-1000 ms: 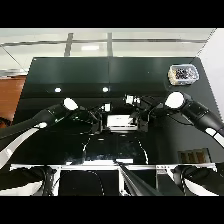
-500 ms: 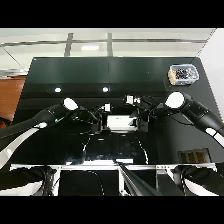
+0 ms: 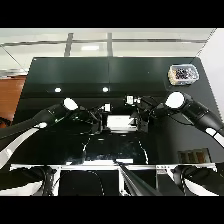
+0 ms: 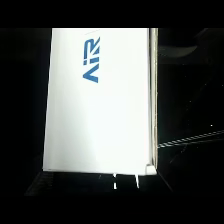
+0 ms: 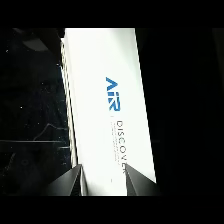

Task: Fold the box and place the chain.

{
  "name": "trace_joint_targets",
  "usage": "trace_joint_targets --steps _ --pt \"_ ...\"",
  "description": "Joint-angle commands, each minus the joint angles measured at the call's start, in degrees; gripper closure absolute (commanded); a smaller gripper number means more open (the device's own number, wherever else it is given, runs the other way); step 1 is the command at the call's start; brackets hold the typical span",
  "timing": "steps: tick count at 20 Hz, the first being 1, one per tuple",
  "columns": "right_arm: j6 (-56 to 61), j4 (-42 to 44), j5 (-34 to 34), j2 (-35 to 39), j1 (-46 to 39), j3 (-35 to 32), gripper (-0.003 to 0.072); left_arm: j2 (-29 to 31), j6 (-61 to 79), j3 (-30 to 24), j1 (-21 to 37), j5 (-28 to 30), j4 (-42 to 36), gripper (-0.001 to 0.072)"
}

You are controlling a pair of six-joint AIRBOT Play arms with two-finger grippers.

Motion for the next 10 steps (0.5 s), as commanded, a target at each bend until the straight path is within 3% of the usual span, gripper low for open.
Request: trace_joint_targets --steps 1,10 --pt "0.0 0.0 0.3 0.0 0.0 0.0 0.0384 0.0 0.0 0.0 0.0 0.1 0.0 0.0345" --pt "0.0 0.0 0.4 -0.1 0.0 -1.6 0.0376 0.0 0.0 0.0 0.0 0.1 0.0 0.0345"
